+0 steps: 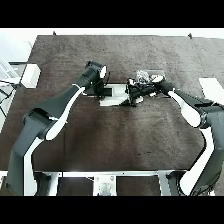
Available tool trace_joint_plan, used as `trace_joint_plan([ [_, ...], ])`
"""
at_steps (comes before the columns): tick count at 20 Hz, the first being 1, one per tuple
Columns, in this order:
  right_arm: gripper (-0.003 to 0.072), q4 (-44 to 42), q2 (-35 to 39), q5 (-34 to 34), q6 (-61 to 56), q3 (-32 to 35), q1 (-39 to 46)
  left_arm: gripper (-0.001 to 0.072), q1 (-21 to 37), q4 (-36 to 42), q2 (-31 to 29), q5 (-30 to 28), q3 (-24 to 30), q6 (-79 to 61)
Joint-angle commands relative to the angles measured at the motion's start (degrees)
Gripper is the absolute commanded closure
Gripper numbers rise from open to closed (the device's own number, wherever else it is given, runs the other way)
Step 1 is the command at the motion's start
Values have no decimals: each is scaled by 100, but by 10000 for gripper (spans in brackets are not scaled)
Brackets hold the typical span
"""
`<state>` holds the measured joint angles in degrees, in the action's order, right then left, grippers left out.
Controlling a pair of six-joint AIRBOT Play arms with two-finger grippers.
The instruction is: Fold the box and place the chain.
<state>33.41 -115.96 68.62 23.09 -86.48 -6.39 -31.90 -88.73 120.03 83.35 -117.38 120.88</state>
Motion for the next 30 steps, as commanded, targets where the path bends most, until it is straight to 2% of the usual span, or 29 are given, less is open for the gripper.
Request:
trace_joint_plan([
  [1,249,11,0,22,7,0,4,689,-13,-28,39,-66,-2,-92],
  [5,249,11,0,22,7,0,4,687,-13,26,74,-28,-2,-90],
  [6,249,11,0,22,7,0,4,630,-13,46,72,-13,-11,-90],
  [7,249,11,0,22,7,0,4,315,-13,68,68,9,-20,-90],
  [8,248,11,0,22,7,0,2,141,-13,111,61,68,-48,-94],
  [15,249,9,0,22,7,0,4,153,-11,216,-341,592,-107,-643],
  [19,249,11,0,22,7,0,4,152,66,223,-800,940,-105,-1781],
  [21,249,11,0,22,9,0,4,154,254,951,-1045,743,-94,-2892],
  [24,249,9,0,22,7,0,2,154,857,2955,-1176,562,-59,-5899],
  [27,248,11,0,22,7,0,4,154,1274,3237,-1163,129,149,-7410],
  [30,249,11,0,22,7,0,4,155,1471,3239,-1150,-131,748,-9248],
])
